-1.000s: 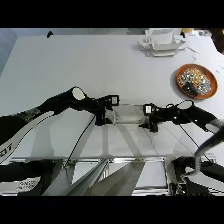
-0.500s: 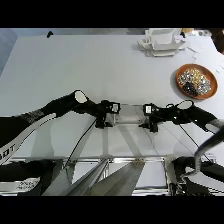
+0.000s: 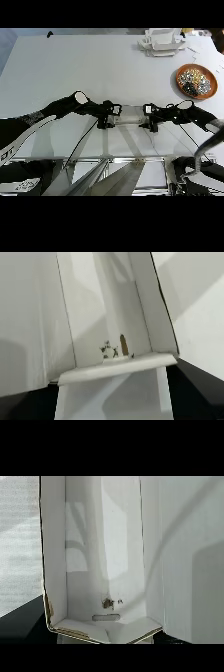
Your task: Fold the box and place the chain.
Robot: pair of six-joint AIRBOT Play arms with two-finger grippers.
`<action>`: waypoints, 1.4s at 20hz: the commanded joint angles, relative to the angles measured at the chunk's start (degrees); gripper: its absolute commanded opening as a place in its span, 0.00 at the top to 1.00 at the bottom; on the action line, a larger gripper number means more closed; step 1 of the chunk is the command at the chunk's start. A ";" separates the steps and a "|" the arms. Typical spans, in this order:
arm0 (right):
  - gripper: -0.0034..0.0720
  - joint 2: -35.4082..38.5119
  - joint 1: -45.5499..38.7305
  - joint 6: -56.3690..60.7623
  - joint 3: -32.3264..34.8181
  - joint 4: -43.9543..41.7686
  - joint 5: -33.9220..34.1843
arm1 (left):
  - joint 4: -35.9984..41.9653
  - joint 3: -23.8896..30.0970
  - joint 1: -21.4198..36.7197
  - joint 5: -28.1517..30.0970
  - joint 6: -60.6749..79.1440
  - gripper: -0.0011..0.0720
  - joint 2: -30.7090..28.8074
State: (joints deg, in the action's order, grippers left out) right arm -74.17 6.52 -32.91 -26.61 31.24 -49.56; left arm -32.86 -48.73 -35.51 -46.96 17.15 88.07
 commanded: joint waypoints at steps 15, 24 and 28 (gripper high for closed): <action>0.51 0.00 0.02 0.00 0.00 0.00 0.04 | 2.58 0.13 -0.66 0.04 -5.60 0.04 3.52; 0.51 0.00 0.02 0.00 0.00 0.00 0.04 | 2.25 0.13 -0.68 0.33 -5.62 0.63 3.50; 0.51 0.00 0.02 0.00 0.00 0.00 0.04 | 2.21 0.13 -1.14 1.05 -5.62 0.61 3.52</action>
